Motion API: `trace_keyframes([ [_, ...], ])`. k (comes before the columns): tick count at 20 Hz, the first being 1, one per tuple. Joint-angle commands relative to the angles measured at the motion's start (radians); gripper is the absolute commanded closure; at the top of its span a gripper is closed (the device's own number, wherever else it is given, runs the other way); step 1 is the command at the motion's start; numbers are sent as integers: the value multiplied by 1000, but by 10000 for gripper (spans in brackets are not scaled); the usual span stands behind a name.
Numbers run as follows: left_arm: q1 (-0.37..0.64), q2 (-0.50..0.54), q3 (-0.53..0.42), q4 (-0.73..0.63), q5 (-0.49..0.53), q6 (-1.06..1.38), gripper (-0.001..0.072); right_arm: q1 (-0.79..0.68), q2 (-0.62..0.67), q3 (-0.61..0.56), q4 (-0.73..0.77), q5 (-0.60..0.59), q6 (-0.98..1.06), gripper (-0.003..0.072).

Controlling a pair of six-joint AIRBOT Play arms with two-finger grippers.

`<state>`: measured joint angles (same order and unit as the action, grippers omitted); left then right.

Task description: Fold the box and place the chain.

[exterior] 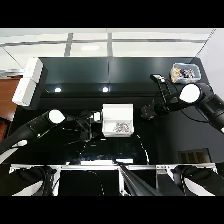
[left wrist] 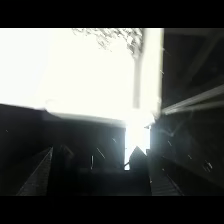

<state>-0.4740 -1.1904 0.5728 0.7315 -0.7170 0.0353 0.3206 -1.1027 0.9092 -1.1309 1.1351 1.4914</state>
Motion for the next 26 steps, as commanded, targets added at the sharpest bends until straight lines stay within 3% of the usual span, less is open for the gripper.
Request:
trace_keyframes([
  [1,0,-52,17,-103,15,74,-4,-1,0,0,3,-6,1,360],
  [26,-47,-122,52,-193,-5,145,-3,-1,0,0,3,-56,0,361],
])
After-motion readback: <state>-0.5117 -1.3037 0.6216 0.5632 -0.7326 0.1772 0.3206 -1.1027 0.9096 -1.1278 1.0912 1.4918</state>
